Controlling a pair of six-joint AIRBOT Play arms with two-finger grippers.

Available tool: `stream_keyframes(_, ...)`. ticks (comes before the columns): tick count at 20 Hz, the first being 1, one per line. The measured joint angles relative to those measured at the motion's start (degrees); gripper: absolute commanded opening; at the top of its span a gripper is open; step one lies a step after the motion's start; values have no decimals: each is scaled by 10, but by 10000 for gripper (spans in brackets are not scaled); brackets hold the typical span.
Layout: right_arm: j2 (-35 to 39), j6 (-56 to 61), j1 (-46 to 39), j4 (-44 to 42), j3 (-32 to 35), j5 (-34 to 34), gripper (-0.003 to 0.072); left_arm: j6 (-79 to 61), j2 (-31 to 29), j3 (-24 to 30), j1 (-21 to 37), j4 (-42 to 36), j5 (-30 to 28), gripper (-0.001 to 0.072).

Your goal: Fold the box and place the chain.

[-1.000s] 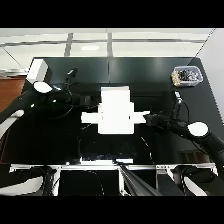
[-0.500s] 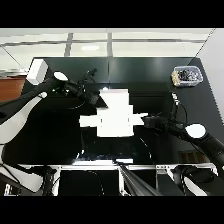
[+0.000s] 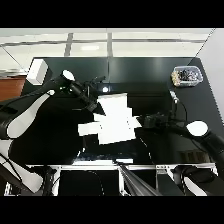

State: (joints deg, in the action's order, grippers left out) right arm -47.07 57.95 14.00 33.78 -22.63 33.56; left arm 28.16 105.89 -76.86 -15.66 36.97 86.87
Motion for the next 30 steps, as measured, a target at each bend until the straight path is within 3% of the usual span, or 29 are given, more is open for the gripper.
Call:
stream_keyframes(3, 0, -24, -22, 105, -78, 96, 704, 13, -21, 5, 1, 10, 11, 18)
stream_keyframes(6, 0, -48, -32, 198, -141, 163, 704, 6, -82, 63, -8, 9, -17, 21)
stream_keyframes(10, -3, -106, -22, 236, -165, 179, 704, -122, -194, 202, -38, -19, -176, 22)
stream_keyframes(14, -14, -276, 11, 244, -132, 160, 704, -289, -228, 264, -84, -17, -306, 24)
stream_keyframes(19, -43, -424, 51, 232, -92, 154, 704, -353, -215, 282, -111, -17, -383, 25)
stream_keyframes(30, -98, -551, 99, 176, -55, 163, 703, -367, -205, 275, -118, -10, -410, 26)
